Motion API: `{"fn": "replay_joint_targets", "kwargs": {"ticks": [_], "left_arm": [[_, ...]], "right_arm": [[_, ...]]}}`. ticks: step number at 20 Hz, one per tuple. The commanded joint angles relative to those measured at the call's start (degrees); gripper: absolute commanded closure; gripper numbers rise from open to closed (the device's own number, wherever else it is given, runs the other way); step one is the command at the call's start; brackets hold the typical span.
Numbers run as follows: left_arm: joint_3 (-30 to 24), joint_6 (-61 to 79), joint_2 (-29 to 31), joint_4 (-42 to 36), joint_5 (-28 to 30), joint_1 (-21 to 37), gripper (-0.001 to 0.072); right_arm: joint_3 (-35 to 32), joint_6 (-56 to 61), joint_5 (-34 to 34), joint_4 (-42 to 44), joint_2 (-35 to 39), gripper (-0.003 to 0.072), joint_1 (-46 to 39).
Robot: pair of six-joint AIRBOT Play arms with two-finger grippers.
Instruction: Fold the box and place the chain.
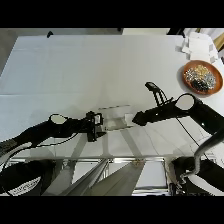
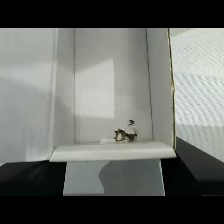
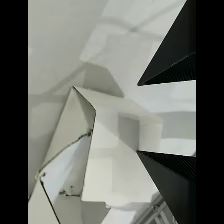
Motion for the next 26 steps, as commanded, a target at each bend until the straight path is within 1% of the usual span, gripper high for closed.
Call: {"fn": "replay_joint_targets", "kwargs": {"ticks": [1,4,7,10,13,17,22,26], "left_arm": [[0.0,0.0,0.0,0.0,0.0,0.0,0.0642],[0.0,0.0,0.0,0.0,0.0,0.0,0.0642],[0.0,0.0,0.0,0.0,0.0,0.0,0.0642],[0.0,0.0,0.0,0.0,0.0,0.0,0.0642],[0.0,0.0,0.0,0.0,0.0,0.0,0.0642],[0.0,0.0,0.0,0.0,0.0,0.0,0.0642],[0.0,0.0,0.0,0.0,0.0,0.0,0.0642],[0.0,0.0,0.0,0.0,0.0,0.0,0.0642]], "right_arm": [[0.3,-0.2,-0.5,-0.2,-1.2,0.0229,2.2],[0.7,0.5,-3.6,-0.2,-2.3,0.023,4.0],[2.8,2.5,-3.6,-0.6,-4.2,0.0232,5.9],[5.6,8.4,-3.4,-5.6,-7.5,0.0233,8.7],[7.1,14.9,-3.5,-10.8,-8.7,0.0233,11.0],[9.2,26.0,-2.7,-21.4,-9.8,0.0231,14.6],[12.5,33.8,-2.3,-24.5,-14.6,0.0231,19.6],[13.2,39.5,-1.9,-25.9,-17.0,0.0231,21.8]]}}
